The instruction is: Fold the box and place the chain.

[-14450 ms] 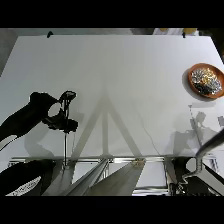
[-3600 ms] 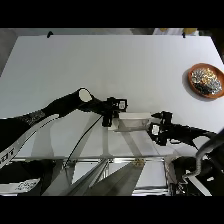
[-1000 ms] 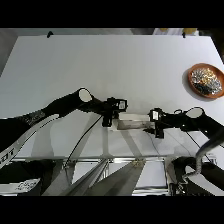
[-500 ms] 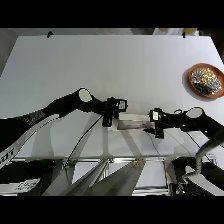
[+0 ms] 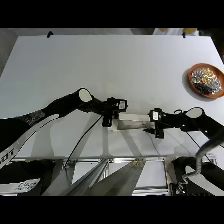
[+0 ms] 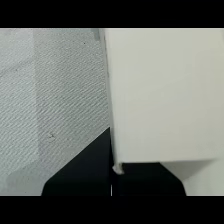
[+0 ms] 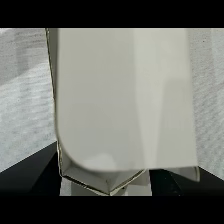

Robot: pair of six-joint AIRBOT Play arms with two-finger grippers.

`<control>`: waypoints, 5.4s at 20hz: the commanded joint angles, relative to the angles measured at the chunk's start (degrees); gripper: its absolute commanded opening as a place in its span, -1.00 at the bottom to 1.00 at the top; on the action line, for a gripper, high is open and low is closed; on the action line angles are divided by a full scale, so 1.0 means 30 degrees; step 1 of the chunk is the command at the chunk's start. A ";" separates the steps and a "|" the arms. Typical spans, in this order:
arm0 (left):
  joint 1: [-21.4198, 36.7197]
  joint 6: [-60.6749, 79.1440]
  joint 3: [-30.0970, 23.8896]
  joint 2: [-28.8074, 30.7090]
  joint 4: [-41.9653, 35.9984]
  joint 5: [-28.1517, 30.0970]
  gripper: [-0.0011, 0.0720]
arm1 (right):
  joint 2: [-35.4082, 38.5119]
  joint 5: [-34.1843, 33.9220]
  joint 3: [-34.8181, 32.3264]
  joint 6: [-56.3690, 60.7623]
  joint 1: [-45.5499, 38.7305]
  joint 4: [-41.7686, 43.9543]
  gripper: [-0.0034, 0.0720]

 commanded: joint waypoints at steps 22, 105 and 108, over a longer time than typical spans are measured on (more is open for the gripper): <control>0.1865 -0.5428 0.0007 0.3344 0.4648 -0.1851 0.50 | 0.0015 0.0044 0.0015 0.0000 -0.0007 0.0029 0.00; -0.1625 -0.4342 -0.5129 0.4765 0.3774 0.2645 0.93 | 0.0015 0.0044 0.0015 0.0000 -0.0007 0.0029 0.00; -0.1603 -0.5289 -0.5129 0.4976 0.3774 0.2594 0.57 | 0.0015 0.0051 0.0015 0.0000 -0.0007 0.0036 0.00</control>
